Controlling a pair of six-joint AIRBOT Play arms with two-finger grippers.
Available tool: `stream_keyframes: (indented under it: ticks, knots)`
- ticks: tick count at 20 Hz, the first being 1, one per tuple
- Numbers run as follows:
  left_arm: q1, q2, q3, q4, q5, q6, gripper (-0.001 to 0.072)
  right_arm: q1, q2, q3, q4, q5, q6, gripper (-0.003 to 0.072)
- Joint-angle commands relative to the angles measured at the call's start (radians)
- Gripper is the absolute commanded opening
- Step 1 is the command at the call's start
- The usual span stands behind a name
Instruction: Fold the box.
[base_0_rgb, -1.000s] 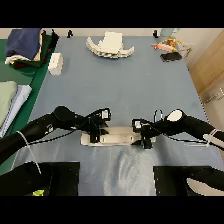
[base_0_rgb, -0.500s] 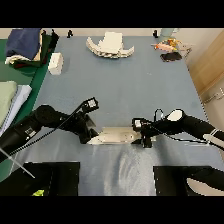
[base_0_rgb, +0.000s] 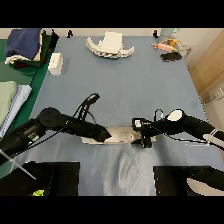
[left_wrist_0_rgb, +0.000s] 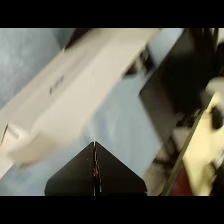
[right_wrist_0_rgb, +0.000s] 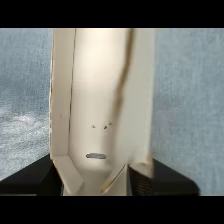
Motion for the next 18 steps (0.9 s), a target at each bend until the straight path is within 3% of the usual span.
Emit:
stream_keyframes:
  ticks: [1, 5, 9, 18]
  knots:
    - [-0.015, -0.147, 0.057, -0.189, 0.233, -0.072, 0.0014, 0.000, 0.001, 0.001, 0.000, 0.000, 0.000, 0.0514]
    - [0.069, -0.324, 0.100, -0.190, 0.242, -0.129, 0.0013, 0.000, 0.001, 0.001, 0.000, 0.000, 0.000, 0.0514]
    - [0.077, -0.429, 0.100, -0.190, 0.191, -0.163, 0.0014, 0.000, 0.001, 0.001, 0.000, 0.000, 0.000, 0.0515]
    - [0.054, -0.483, 0.108, -0.205, 0.158, -0.135, 0.0014, 0.000, 0.001, 0.001, 0.000, 0.000, 0.000, 0.0514]
